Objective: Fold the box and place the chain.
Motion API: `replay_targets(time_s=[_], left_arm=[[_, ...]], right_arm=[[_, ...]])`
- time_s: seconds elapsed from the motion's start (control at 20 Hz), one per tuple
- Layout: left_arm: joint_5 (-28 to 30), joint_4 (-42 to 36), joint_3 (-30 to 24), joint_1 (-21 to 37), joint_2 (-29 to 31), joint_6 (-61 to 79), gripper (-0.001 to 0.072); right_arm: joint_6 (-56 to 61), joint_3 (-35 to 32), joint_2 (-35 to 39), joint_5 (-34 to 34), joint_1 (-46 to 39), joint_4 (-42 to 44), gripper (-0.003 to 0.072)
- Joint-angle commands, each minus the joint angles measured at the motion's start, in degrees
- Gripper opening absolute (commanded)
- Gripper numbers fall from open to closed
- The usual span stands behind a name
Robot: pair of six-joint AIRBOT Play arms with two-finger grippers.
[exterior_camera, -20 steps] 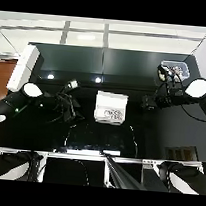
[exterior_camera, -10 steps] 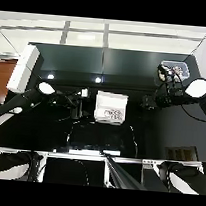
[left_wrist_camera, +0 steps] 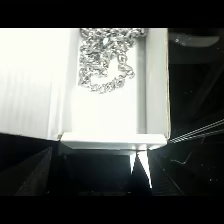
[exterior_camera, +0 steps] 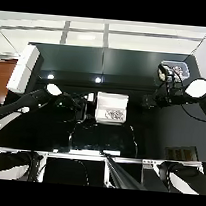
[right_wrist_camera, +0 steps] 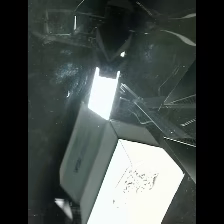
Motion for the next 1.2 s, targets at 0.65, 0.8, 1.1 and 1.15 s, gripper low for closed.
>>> replay_targets(time_s=[0.65, 0.8, 1.1, 1.15], left_arm=[[-0.4, -3.5, 0.1, -1.9, -0.2, -2.9, 0.0715], [-0.2, -3.3, 0.2, -2.3, -0.5, -2.9, 0.0715], [2.0, -2.9, 0.2, -4.5, -0.5, -2.7, 0.0372], [2.1, -2.9, 0.2, -4.5, -0.5, -2.7, 0.0331]], right_arm=[[0.0, 0.0, 0.0, -0.3, 0.0, 0.0, 0.0244], [0.0, 0.0, 0.0, -0.6, 0.0, 0.0, 0.0244], [1.9, 0.0, 0.0, -7.5, 1.2, 0.6, 0.0295], [4.0, 0.0, 0.0, -8.9, 1.7, 0.6, 0.0629]])
